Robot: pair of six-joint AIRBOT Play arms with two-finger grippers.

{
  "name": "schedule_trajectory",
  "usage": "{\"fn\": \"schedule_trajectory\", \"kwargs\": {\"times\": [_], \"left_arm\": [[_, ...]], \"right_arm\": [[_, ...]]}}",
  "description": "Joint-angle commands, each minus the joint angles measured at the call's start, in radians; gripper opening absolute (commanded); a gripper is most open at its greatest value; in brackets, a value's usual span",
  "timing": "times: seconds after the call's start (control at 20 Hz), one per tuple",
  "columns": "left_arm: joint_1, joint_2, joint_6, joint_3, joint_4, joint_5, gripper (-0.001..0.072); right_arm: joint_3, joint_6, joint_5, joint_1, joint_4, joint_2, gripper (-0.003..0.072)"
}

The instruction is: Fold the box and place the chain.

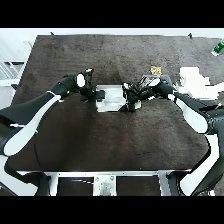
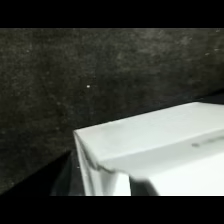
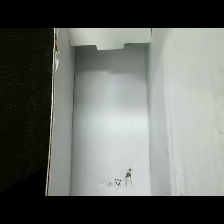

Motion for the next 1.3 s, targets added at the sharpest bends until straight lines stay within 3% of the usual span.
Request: {"fn": "schedule_trajectory", "kwargs": {"times": [0.0,0.2,0.5,1.25], "left_arm": [[-0.003,-0.044,-0.037,0.072,0.065,-0.107,0.0406],[-0.028,-0.069,-0.104,0.149,0.167,-0.159,0.0406],[-0.051,-0.126,-0.145,0.235,0.211,-0.275,0.0405],[-0.072,-0.148,-0.177,0.248,0.230,-0.323,0.0362]], "right_arm": [[0.000,0.000,0.000,0.000,0.000,-0.001,0.0455],[0.000,0.000,0.000,0.000,0.000,-0.001,0.0455],[0.000,0.000,0.000,0.000,0.000,-0.001,0.0455],[0.000,0.000,0.000,0.000,0.000,-0.001,0.0455]]}}
